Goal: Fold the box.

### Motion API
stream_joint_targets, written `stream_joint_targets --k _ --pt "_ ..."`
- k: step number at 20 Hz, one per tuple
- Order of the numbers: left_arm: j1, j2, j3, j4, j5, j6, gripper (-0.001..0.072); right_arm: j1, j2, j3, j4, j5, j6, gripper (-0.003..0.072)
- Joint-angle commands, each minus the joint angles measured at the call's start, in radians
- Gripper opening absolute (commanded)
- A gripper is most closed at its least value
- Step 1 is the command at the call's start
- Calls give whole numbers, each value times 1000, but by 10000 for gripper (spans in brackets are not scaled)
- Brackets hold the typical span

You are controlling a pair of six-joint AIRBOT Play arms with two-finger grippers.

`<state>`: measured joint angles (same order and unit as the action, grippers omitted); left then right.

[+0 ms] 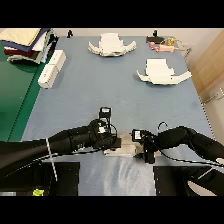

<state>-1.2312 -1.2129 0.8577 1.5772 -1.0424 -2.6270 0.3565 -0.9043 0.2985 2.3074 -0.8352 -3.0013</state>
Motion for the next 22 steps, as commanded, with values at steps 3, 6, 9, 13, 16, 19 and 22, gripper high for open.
stream_joint_targets --k 3,6,9,13,16,19,22 --pt "-58 -77 51 19 -28 -44 419 0 0 1 0 0 0 520" --pt "-66 -95 55 17 -54 -44 344 0 0 1 0 0 0 520" --pt "-66 -103 55 14 -64 -45 298 0 0 1 0 0 0 520" --pt "-66 -105 58 13 -66 -45 14 0 0 1 0 0 0 520" --pt "-66 -105 60 11 -69 -45 14 0 0 1 0 0 0 520" --pt "-66 -105 70 -24 -68 -43 18 0 0 1 0 0 0 520" --pt "-66 -105 100 -22 -68 -35 479 0 0 1 0 0 0 520"
